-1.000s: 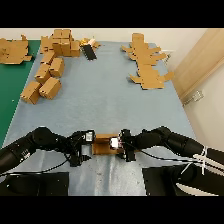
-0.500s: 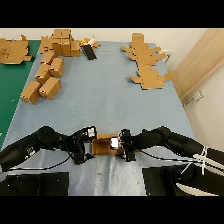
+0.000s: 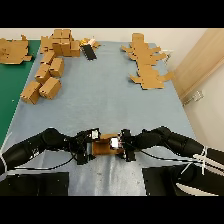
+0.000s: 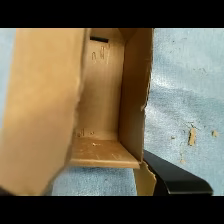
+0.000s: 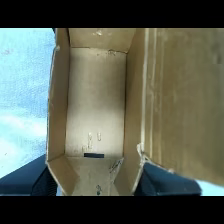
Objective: Fold the box.
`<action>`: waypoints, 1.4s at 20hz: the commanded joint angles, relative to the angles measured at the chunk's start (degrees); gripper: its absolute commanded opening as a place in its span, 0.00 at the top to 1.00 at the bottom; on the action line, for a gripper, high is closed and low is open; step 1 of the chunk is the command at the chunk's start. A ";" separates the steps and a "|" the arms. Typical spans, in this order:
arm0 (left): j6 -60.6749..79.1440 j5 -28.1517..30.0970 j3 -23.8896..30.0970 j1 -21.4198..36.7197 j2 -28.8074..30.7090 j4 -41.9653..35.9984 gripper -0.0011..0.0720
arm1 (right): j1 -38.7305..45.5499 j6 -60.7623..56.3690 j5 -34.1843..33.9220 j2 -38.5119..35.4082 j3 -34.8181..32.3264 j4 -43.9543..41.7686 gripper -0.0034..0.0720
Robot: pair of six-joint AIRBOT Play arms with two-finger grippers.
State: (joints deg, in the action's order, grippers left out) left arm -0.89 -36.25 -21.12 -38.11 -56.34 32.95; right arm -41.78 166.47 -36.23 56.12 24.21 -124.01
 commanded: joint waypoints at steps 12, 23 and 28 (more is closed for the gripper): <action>4.55 1.22 0.00 -0.15 -2.95 -3.67 0.03 | 0.02 0.00 0.00 0.00 0.02 0.15 0.16; 4.50 1.18 0.00 -0.13 -2.95 -3.63 0.40 | 0.02 0.00 -0.02 0.00 0.02 0.15 0.16; 4.50 1.20 0.00 -0.13 -2.95 -3.63 0.40 | 0.02 0.00 -0.07 0.00 0.02 0.17 0.16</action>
